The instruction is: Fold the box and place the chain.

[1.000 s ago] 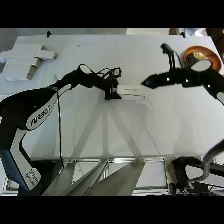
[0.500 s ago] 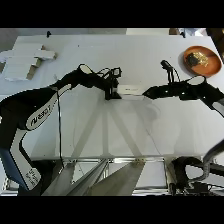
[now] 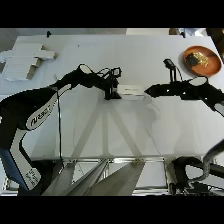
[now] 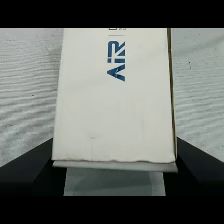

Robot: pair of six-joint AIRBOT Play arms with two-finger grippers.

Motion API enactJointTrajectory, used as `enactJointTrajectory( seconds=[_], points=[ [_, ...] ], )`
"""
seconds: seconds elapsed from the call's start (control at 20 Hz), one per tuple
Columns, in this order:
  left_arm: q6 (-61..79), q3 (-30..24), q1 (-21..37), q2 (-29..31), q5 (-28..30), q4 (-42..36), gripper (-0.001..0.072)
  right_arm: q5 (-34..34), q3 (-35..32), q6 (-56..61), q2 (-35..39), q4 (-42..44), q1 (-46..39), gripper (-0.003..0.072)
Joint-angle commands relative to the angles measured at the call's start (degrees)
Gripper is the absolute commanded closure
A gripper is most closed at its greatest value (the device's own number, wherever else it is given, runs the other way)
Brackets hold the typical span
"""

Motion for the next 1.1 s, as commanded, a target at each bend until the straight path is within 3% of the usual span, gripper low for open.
enactJointTrajectory(
  seconds=[0.0, 0.2, 0.5, 0.6, 0.75, 1.05],
  points=[
    [-0.1, 0.0, 0.0, 0.0, 0.1, 0.0, 0.0359, 0.5, 0.0, -0.4, 4.9, 1.4, 0.0, 0.0678],
    [-0.1, 0.0, 0.0, 0.0, 0.1, 0.0, 0.0359, -4.1, 1.0, 1.7, 12.6, -6.9, 0.0, 0.0678],
    [-0.1, 0.0, 0.0, 0.0, 0.1, 0.0, 0.0359, -5.0, 9.8, 28.3, 15.2, -41.7, 0.0, 0.0678],
    [-0.1, 0.0, 0.0, 0.0, 0.1, 0.0, 0.0359, -3.9, 11.9, 36.7, 15.2, -49.9, 0.0, 0.0678],
    [-0.1, 0.0, 0.0, 0.0, 0.1, 0.0, 0.0359, -2.3, 12.4, 42.4, 15.2, -52.0, 0.0, 0.0678],
    [-0.1, 0.0, 0.0, 0.0, 0.1, 0.0, 0.0359, -0.6, 12.4, 42.6, 15.2, -58.3, 0.0, 0.0678]
  ],
)
